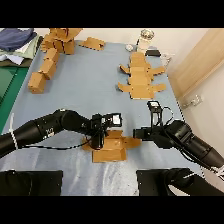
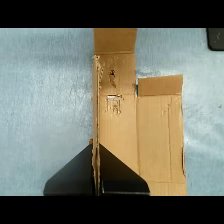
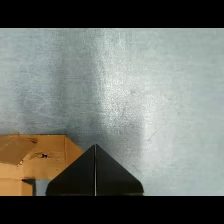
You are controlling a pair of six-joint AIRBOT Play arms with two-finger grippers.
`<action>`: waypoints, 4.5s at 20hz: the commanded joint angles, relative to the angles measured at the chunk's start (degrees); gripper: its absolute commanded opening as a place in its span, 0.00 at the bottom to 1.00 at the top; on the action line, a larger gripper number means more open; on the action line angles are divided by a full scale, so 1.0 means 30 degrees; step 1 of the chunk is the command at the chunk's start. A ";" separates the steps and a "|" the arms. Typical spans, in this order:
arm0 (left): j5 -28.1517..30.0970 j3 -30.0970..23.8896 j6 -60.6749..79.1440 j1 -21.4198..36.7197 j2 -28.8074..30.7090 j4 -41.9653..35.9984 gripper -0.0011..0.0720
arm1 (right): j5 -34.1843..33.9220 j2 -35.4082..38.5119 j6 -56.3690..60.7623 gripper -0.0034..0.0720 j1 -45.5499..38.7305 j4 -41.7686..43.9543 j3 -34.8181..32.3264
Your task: Fold the box.
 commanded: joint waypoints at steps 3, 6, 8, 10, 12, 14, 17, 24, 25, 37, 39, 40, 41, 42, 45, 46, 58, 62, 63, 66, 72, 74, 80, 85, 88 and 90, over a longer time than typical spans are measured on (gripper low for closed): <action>-0.1188 0.0189 0.0612 0.0488 -0.0015 -0.1027 0.03 | 0.0721 -0.0080 0.0066 0.05 0.0007 0.0022 0.0022; -0.1545 0.0197 0.0699 0.0612 -0.0015 -0.1260 0.03 | 0.0984 -0.0401 0.0058 0.05 0.0007 0.0291 0.0029; -0.1712 0.0204 0.0699 0.0852 -0.0036 -0.1282 0.03 | 0.1180 -0.0554 0.0058 0.05 0.0007 0.0444 0.0022; -0.1719 0.0211 0.0699 0.1093 -0.0160 -0.1290 0.03 | 0.1333 -0.0641 0.0058 0.05 0.0007 0.0452 0.0029; -0.1727 0.0226 0.0780 0.1195 -0.0386 -0.1355 0.03 | 0.1355 -0.0656 0.0058 0.05 0.0007 0.0510 0.0029; -0.1719 0.0248 0.0976 0.1202 -0.0750 -0.1494 0.03 | 0.1348 -0.0656 0.0051 0.05 0.0007 0.0510 0.0022; -0.1654 0.0248 0.1122 0.1202 -0.0925 -0.1552 0.03 | 0.1348 -0.0656 0.0036 0.05 0.0007 0.0503 0.0022; -0.1464 0.0437 0.1137 0.2098 -0.0925 -0.1472 0.03 | 0.1639 -0.0663 -0.0007 0.05 0.0007 0.0503 0.0022; -0.1486 0.0466 0.1144 0.2142 -0.0925 -0.1494 0.03 | 0.1639 -0.0663 -0.0007 0.05 0.0007 0.0503 0.0022; -0.1807 0.0466 0.1319 0.2127 -0.0991 -0.1632 0.03 | 0.1829 -0.0663 -0.0015 0.05 0.0007 0.0517 0.0022; -0.1880 0.0488 0.1362 0.2127 -0.1173 -0.1632 0.03 | 0.1982 -0.0663 -0.0015 0.05 0.0007 0.0525 0.0029; -0.1953 0.0488 0.1530 0.2127 -0.1209 -0.1632 0.03 | 0.2011 -0.0663 -0.0015 0.05 0.0007 0.0517 0.0022; -0.1967 0.0517 0.1617 0.2127 -0.1202 -0.1632 0.03 | 0.2011 -0.0663 -0.0015 0.05 0.0007 0.0517 0.0022; -0.1982 0.0612 0.1625 0.2135 -0.1202 -0.1632 0.03 | 0.2025 -0.0663 -0.0015 0.05 0.0007 0.0517 0.0022; -0.2018 0.1013 0.1989 0.2135 -0.1202 -0.1719 0.03 | 0.2047 -0.0663 -0.0015 0.05 0.0007 0.0510 0.0022; -0.2127 0.1209 0.2040 0.2142 -0.1202 -0.1719 0.03 | 0.2047 -0.0663 -0.0015 0.05 0.0007 0.0510 0.0022; -0.2506 0.1399 0.2696 0.2149 -0.1209 -0.2579 0.03 | 0.2055 -0.0663 -0.0015 0.05 0.0007 0.0517 0.0022; -0.2506 0.1392 0.2623 0.2120 -0.1603 -0.2637 0.03 | 0.2055 -0.0656 -0.0015 0.05 0.0007 0.0517 0.0022; -0.2492 0.1392 0.2630 0.2120 -0.1661 -0.2637 0.03 | 0.2047 -0.0656 -0.0015 0.05 0.0007 0.0517 0.0022; -0.2586 0.1392 0.2404 0.2120 -0.1668 -0.2645 0.03 | 0.2055 -0.0663 -0.0015 0.05 0.0007 0.0510 0.0022; -0.3381 0.1392 0.1960 0.2120 -0.1676 -0.2637 0.03 | 0.2055 -0.0656 -0.0022 0.05 0.0007 0.0510 0.0022; -0.3432 0.1392 0.1967 0.2127 -0.1676 -0.2623 0.03 | 0.2055 -0.0656 -0.0022 0.05 0.0007 0.0510 0.0022; -0.3468 0.1399 0.1967 0.2157 -0.1661 -0.2557 0.03 | 0.2011 -0.0605 -0.1260 0.05 0.0044 0.1370 0.0036; -0.3446 0.1399 0.1974 0.2149 -0.1661 -0.2565 0.03 | 0.0007 0.0656 -0.5377 0.05 0.2331 0.5945 0.0102; -0.3439 0.1399 0.1974 0.2149 -0.1661 -0.2565 0.03 | 0.0029 0.1603 -0.4473 0.04 0.6441 0.5508 0.0102; -0.3446 0.1399 0.1974 0.2149 -0.1661 -0.2565 0.03 | 0.0124 0.1552 -0.3089 0.04 0.9850 0.3978 0.0058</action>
